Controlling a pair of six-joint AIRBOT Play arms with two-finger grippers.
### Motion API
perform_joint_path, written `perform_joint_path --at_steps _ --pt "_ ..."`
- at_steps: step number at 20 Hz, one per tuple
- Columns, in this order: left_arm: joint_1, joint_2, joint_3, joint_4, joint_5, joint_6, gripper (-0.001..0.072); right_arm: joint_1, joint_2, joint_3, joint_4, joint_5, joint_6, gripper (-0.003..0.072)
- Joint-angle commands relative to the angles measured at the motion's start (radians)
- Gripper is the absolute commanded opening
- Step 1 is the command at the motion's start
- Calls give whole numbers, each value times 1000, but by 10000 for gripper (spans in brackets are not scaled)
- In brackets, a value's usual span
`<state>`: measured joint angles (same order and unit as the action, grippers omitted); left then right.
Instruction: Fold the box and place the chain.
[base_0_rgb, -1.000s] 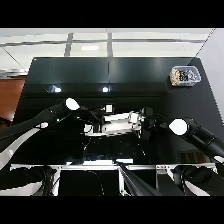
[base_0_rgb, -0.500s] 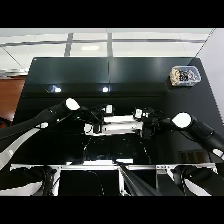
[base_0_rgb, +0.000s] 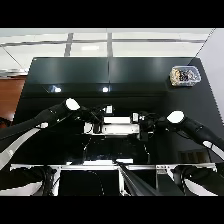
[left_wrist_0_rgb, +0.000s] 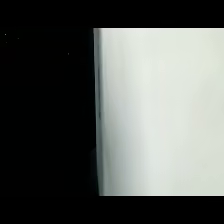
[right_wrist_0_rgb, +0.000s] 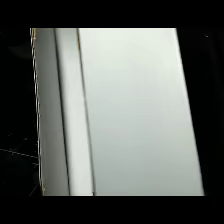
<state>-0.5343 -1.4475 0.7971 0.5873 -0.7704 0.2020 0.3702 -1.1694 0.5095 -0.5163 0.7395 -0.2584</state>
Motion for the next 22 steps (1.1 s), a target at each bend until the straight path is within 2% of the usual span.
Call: perform_joint_path --at_steps 1,22 --pt "0 0 1 0 2 -11 29 -4 -29 0 -1 7 -27 684" --pt "0 0 1 -1 3 -16 29 -35 -60 0 -19 23 -38 682"
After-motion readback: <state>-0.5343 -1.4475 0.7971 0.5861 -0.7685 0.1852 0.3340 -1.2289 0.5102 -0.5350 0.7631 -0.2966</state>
